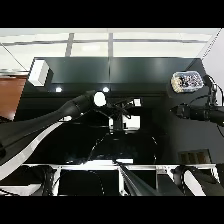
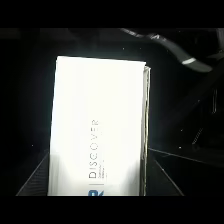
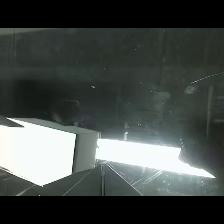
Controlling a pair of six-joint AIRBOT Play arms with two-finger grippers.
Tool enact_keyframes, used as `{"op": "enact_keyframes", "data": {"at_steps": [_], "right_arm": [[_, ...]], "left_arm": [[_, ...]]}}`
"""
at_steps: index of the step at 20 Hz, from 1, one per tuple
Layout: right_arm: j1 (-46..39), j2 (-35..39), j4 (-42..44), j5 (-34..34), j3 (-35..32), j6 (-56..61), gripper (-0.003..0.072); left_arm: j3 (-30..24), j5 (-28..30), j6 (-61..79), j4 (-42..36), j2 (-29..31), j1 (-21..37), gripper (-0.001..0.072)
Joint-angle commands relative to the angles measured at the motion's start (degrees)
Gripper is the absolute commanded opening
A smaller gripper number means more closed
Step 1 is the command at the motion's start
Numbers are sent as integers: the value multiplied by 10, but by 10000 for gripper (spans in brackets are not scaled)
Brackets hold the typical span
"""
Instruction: Fold the box and place the chain.
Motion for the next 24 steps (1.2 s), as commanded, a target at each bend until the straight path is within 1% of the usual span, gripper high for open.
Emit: {"op": "enact_keyframes", "data": {"at_steps": [1,4,5,6,7,9,10,12,15,17,18,20,22,23,24], "right_arm": [[0,0,0,-4,0,2,12],[0,0,0,-4,0,2,12],[0,0,0,-4,0,2,13],[0,0,0,-5,0,2,12],[0,0,0,-6,0,2,12],[0,0,-2,-8,0,2,13],[0,0,-4,-8,0,2,13],[0,0,-4,-8,0,2,12],[0,0,-4,-8,0,2,12],[0,0,-4,-8,0,2,12],[0,0,-4,-8,0,2,12],[0,0,-4,-7,-1,2,12],[0,0,-4,-8,-2,2,13],[0,0,-4,-8,-2,2,13],[0,0,-4,-8,-2,2,12]], "left_arm": [[0,15,0,42,-11,-17,716],[0,51,-21,85,-27,-40,716],[1,65,-39,108,-28,-47,704],[3,67,-68,137,-25,-52,524],[13,46,-107,172,-23,-53,255],[31,-13,-196,211,-11,-41,244],[31,-36,-234,224,0,-26,245],[31,-95,-315,256,24,22,245],[23,-183,-467,320,59,132,245],[6,-231,-534,351,84,224,245],[-7,-246,-555,359,98,276,245],[-34,-250,-582,364,124,381,245],[-49,-243,-587,359,142,476,245],[-50,-228,-587,355,147,513,245],[-49,-201,-587,348,149,546,245]]}}
